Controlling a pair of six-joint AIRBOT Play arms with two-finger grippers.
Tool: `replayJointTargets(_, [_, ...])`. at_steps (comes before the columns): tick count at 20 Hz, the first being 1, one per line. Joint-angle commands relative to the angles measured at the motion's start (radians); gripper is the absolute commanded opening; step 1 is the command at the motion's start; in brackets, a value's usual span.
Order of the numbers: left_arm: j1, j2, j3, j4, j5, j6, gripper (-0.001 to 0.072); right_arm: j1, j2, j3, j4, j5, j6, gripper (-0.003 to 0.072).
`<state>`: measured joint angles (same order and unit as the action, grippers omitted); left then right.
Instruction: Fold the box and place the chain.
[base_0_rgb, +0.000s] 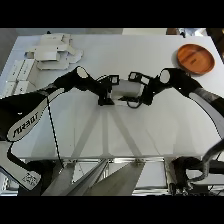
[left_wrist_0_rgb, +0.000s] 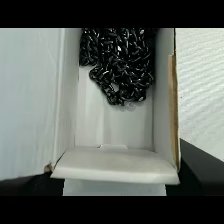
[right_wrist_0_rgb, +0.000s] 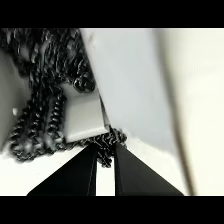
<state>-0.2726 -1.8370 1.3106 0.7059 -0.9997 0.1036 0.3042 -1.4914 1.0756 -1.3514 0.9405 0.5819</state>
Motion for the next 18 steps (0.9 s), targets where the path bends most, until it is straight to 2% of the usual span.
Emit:
replayJointTargets(1, [0.001, 0.0, 0.001, 0.003, 0.0, 0.0, 0.0584, 0.001, 0.089, 0.001, -0.006, 0.001, 0.05, 0.0016])
replayJointTargets(5, [0.001, 0.0, 0.001, 0.003, 0.0, 0.0, 0.0584, 0.001, 0.197, 0.003, 0.023, 0.0, 0.05, 0.0016])
replayJointTargets(9, [0.001, 0.0, 0.001, 0.002, 0.0, 0.0, 0.0584, 0.006, 0.303, 0.005, 0.165, -0.014, 0.029, 0.0016])
replayJointTargets(12, [0.001, 0.0, 0.001, 0.003, 0.0, 0.0, 0.0584, 0.056, 0.335, 0.005, 0.186, -0.034, 0.004, 0.0016])
replayJointTargets(18, [0.001, 0.0, 0.001, 0.003, 0.0, 0.0, 0.0584, 0.126, 0.335, 0.005, 0.186, -0.267, -0.006, 0.0014])
